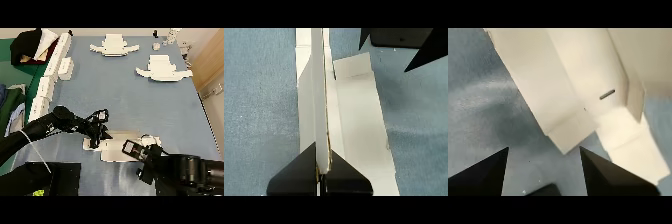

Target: Fold the box.

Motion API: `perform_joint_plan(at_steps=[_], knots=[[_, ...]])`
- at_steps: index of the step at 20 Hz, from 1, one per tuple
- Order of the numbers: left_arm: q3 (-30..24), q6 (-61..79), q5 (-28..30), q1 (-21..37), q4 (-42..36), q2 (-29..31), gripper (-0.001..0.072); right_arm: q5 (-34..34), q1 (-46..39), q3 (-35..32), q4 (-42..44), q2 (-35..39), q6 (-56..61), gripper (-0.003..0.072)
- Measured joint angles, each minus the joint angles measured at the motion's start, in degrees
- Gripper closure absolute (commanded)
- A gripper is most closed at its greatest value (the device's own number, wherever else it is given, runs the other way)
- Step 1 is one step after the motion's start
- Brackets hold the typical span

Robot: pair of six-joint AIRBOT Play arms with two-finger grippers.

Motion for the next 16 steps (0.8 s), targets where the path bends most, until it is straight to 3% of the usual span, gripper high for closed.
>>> perform_joint_plan(at_steps=[4, 8, 10, 16], knots=[[0.0, 0.0, 0.0, 0.0, 0.0, 0.0, 0.0696, 5.3, 2.5, -0.2, -8.6, -9.2, 1.3, 0.0025], [0.0, 0.0, 0.0, 0.0, 0.0, 0.0, 0.0696, 7.0, 3.2, 1.1, -17.4, -13.8, 11.9, 0.0024], [0.0, 0.0, 0.0, 0.0, 0.0, 0.0, 0.0696, 5.1, 3.3, 2.9, -19.7, -14.3, 18.8, -0.0034], [0.0, 0.0, 0.0, 0.0, 0.0, 0.0, 0.0696, -2.6, 3.5, 6.7, -22.0, -14.3, 29.9, -0.0034]])
